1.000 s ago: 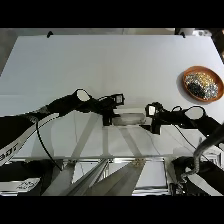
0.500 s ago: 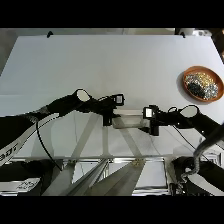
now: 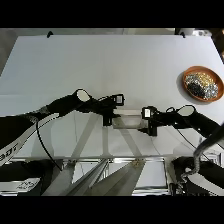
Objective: Fold the box and place the chain.
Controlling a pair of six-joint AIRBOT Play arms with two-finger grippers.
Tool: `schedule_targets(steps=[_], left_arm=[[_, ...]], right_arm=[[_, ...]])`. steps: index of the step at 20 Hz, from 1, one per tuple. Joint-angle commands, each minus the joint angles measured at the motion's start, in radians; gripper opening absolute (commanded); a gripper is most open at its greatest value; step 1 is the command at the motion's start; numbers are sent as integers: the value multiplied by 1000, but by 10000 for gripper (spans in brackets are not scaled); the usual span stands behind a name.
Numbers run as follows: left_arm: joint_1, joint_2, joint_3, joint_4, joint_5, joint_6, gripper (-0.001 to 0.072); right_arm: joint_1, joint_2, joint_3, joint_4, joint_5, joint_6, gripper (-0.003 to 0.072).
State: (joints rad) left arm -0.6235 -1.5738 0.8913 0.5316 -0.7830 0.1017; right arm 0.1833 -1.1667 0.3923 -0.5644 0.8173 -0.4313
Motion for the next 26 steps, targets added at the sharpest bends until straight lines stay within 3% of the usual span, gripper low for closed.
schedule_targets(steps=[1, 6, 8, 11, 17, 19, 26], left_arm=[[0, 0, 0, 0, 1, -1, 10], [0, 0, 0, 0, 1, -1, 10], [0, 0, 0, 0, 1, -1, 10], [0, 0, 0, 0, 1, -1, 10], [0, 0, 0, 0, 1, -1, 10], [0, 0, 0, 0, 1, -1, 10], [0, 0, 0, 0, 1, -1, 10]], right_arm=[[-15, -23, 0, 21, 2, -5, 659], [-55, -23, 2, 26, 6, -23, 639], [-55, -23, 2, 37, 9, -23, 578], [-55, -23, 2, 76, 11, -69, 578], [-55, -28, 2, 95, 6, -102, 615], [-55, -28, 2, 94, 1, -100, 687], [-55, -28, 3, 92, 1, -98, 690]])
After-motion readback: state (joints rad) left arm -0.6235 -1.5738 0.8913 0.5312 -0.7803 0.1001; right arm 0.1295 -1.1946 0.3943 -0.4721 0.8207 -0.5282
